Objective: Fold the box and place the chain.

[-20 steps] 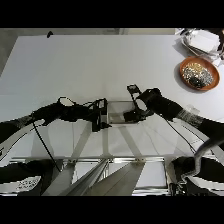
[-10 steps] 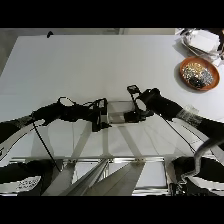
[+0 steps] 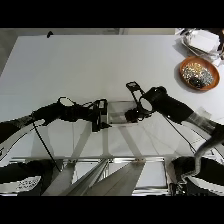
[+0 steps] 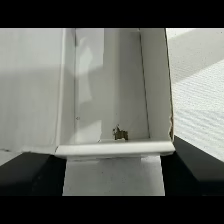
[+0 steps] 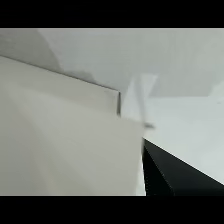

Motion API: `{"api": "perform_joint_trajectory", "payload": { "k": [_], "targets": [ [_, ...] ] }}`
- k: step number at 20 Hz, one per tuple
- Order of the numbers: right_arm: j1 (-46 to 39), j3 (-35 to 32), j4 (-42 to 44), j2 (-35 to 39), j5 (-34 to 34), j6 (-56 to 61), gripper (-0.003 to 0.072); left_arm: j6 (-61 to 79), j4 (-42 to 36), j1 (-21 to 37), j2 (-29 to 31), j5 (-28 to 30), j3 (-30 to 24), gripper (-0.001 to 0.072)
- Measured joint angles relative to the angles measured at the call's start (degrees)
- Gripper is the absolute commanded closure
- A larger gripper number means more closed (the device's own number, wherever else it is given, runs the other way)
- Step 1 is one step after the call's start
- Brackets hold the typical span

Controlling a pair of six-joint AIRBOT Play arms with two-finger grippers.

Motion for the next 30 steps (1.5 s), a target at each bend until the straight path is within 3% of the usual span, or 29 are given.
{"api": "perform_joint_trajectory", "payload": {
  "k": [6, 8, 9, 14, 19, 21, 22, 26, 30],
  "targets": [
    [-0.7, 0.0, -0.1, 12.9, 4.1, -6.6, 0.0207, 0.0, 0.0, 0.0, 0.0, 0.0, 0.0, 0.0621],
    [-3.1, 0.1, -0.2, 17.7, 4.1, -9.0, 0.0249, 0.0, 0.0, 0.0, 0.0, 0.0, 0.0, 0.0621],
    [-5.3, 0.2, -0.3, 19.6, 4.2, -10.2, 0.0278, -0.1, 0.0, 0.0, 0.0, 0.0, 0.0, 0.0621],
    [-24.0, 3.2, -0.5, 22.1, 2.3, -19.3, 0.0284, -0.1, 0.0, 0.0, 0.0, 0.0, 0.0, 0.0621],
    [-41.7, 12.0, 0.8, 9.9, -2.0, -23.4, 0.0297, 0.0, 0.0, 0.0, 0.0, 0.0, 0.0, 0.0621],
    [-46.9, 16.9, 0.9, 2.4, -2.6, -24.0, 0.0403, 0.0, 0.0, 0.0, 0.0, 0.0, 0.0, 0.0621],
    [-49.2, 19.3, 1.0, -1.3, -3.0, -24.1, 0.0412, 0.0, 0.0, 0.0, 0.0, 0.0, 0.0, 0.0621],
    [-57.1, 25.4, 1.8, -12.7, -3.5, -22.1, 0.0412, 0.0, 0.0, 0.0, 0.0, 0.0, 0.0, 0.0621],
    [-62.4, 27.1, 3.5, -18.2, -3.8, -20.6, 0.0411, 0.0, 0.0, 0.0, 0.0, 0.0, 0.0, 0.0621]
  ]
}}
